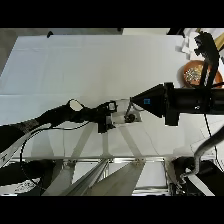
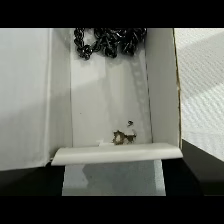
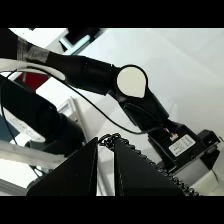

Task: Fold the box and place the chain.

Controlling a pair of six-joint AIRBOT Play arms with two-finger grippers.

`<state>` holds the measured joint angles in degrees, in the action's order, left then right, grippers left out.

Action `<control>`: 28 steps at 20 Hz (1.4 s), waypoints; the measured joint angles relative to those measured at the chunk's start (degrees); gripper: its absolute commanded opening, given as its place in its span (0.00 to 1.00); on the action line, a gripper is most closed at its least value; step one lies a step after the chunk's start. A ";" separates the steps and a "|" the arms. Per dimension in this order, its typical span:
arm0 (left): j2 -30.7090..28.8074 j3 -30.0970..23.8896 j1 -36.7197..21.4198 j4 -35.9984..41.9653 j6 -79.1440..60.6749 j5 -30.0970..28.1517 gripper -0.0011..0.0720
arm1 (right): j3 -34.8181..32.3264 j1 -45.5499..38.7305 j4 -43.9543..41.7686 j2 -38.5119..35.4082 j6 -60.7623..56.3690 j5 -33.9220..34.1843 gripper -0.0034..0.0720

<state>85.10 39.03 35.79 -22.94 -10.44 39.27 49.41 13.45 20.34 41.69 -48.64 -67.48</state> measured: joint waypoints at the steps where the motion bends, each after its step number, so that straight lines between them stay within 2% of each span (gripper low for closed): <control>1: 0.00 0.00 0.00 0.00 0.00 0.00 0.36 | 0.02 0.04 0.76 0.02 0.17 0.42 0.06; 7: 0.00 0.00 0.00 0.00 0.00 0.00 0.36 | -1.64 0.11 12.09 3.63 1.60 3.30 0.06; 11: 0.00 0.00 0.00 0.00 0.00 0.00 0.36 | -4.07 1.27 14.58 9.64 3.74 4.87 0.06; 15: 0.00 0.00 0.00 0.00 0.00 0.00 0.36 | -5.03 6.32 18.49 16.35 4.37 8.66 0.06; 20: 0.00 0.00 0.00 0.00 0.00 0.00 0.36 | -5.57 10.60 30.95 21.66 -2.95 13.79 0.06; 24: 0.00 0.00 0.00 0.00 0.00 0.00 0.36 | -6.95 11.52 35.47 22.80 -5.68 16.59 0.07; 26: 0.00 0.00 0.00 0.00 0.00 0.00 0.36 | -7.76 11.65 36.50 23.02 -6.36 17.49 0.24; 27: 0.00 0.00 0.00 0.02 0.00 0.00 0.36 | -8.00 11.72 36.74 23.06 -6.58 17.81 0.38; 28: 0.00 0.00 0.00 0.02 0.00 0.00 0.36 | -8.20 11.76 37.03 23.10 -6.67 18.10 0.40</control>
<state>85.10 39.03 35.79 -22.92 -10.44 39.27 41.21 25.21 57.36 64.79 -55.31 -49.39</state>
